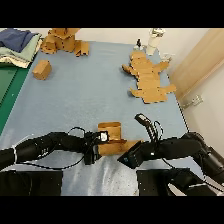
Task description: Fold the box.
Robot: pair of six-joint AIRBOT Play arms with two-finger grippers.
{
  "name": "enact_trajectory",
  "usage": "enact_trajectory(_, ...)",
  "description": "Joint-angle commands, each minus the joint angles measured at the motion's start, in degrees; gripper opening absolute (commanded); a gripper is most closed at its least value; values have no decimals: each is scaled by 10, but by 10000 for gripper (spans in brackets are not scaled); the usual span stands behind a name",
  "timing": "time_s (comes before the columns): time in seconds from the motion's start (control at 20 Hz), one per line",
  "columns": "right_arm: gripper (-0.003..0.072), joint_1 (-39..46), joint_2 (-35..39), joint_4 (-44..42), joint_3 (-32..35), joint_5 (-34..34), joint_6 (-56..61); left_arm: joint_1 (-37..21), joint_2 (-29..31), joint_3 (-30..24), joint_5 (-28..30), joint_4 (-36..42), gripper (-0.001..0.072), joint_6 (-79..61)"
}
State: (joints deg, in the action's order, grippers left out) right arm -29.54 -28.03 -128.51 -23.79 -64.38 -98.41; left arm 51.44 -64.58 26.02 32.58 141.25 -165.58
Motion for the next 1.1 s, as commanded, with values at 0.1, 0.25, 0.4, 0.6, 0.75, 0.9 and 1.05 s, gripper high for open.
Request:
enact_trajectory(0.1,699,0,1,-3,-1,66,96,0,0,0,-18,0,468,0)
enact_trajectory(0.25,699,0,1,-3,0,85,128,0,0,0,-15,0,469,0)
enact_trajectory(0.4,699,0,1,-3,-1,97,140,-1,3,0,-14,-5,592,-13)
enact_trajectory(0.6,699,0,1,-3,-1,100,140,-16,28,0,14,-28,592,-18)
enact_trajectory(0.75,699,0,1,-3,0,102,140,-85,51,0,88,-31,592,-39)
enact_trajectory(0.9,699,0,1,-3,0,111,141,-181,61,7,136,-55,592,-53)
enact_trajectory(1.05,699,0,1,-3,0,117,141,-233,61,30,166,-109,592,-53)
